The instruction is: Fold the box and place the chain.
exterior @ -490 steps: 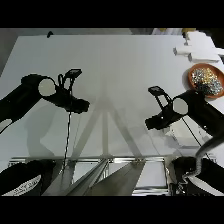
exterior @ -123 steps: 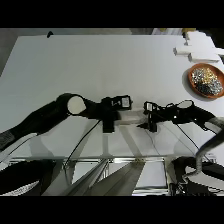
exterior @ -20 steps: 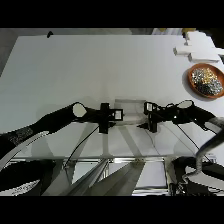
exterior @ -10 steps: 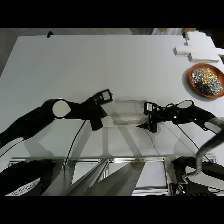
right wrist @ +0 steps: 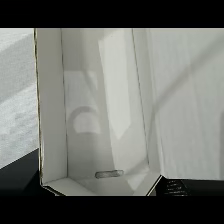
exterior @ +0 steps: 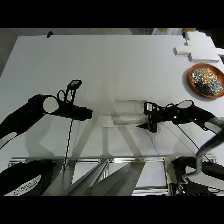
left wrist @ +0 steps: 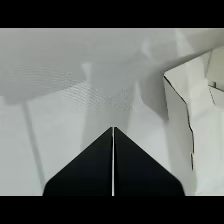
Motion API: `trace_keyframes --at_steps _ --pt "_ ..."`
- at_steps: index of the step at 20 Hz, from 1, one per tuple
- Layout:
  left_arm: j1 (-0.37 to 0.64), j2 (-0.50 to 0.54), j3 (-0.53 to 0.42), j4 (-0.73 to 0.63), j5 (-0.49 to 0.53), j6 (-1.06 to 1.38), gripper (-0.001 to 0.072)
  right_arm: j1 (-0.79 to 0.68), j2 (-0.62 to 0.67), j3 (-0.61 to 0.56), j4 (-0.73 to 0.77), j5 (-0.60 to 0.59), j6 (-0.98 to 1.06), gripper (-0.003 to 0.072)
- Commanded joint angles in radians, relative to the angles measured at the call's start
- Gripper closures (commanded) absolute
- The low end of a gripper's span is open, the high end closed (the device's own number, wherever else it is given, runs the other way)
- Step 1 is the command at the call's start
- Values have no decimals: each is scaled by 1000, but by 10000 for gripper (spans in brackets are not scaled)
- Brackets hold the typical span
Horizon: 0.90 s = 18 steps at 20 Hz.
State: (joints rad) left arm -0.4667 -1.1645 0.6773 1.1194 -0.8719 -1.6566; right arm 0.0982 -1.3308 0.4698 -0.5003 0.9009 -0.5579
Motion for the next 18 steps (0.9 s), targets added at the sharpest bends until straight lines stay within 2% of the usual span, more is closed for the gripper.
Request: trace_keyframes --at_steps 1,4,7,14,18 --pt "-4 -107 -4 -176 28 -78 699 0 0 0 0 0 0 274" --pt "-47 -162 -4 -332 56 28 699 0 0 0 0 0 0 274" --pt "-85 -164 -3 -451 59 126 699 0 0 0 0 0 0 274" --pt "-125 -132 7 -476 79 130 694 0 0 0 0 0 0 274" --pt "-140 -77 14 -477 125 130 545 0 0 0 0 0 0 274"
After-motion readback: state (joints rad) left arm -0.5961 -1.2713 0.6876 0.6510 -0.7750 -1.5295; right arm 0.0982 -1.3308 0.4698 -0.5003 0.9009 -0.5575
